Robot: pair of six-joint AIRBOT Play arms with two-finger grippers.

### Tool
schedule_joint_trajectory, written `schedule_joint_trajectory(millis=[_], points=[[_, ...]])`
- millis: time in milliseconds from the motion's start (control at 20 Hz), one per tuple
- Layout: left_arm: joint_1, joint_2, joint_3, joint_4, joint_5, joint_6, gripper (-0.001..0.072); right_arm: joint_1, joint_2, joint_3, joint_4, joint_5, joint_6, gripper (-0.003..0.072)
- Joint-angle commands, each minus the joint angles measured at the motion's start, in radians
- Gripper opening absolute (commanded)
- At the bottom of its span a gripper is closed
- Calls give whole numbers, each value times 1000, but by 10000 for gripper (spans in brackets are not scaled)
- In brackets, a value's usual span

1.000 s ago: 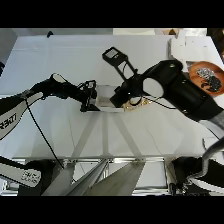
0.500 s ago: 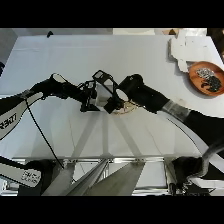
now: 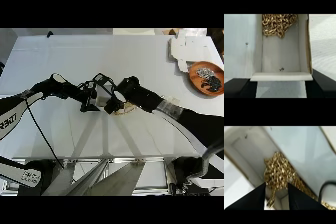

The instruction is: Fold the box and place the chain.

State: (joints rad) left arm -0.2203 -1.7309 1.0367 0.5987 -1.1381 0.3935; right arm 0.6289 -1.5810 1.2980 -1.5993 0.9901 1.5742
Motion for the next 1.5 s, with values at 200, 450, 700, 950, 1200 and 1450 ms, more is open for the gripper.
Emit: schedule_joint_trajectory(millis=[200,450,700,950,1200,1450], points=[[0,0,0,0,1,2,331,0,235,0,-7,3,-11,310],[0,0,0,0,1,2,331,-48,349,0,-55,96,-173,309],[0,0,0,0,1,2,331,-162,352,-61,34,149,-533,311],[0,0,0,0,1,2,331,-324,340,-287,277,32,-961,354],[0,0,0,1,1,2,331,-502,245,-312,483,-5,-1379,581],[0,0,0,0,1,2,331,-505,146,-312,567,-41,-1608,578]])
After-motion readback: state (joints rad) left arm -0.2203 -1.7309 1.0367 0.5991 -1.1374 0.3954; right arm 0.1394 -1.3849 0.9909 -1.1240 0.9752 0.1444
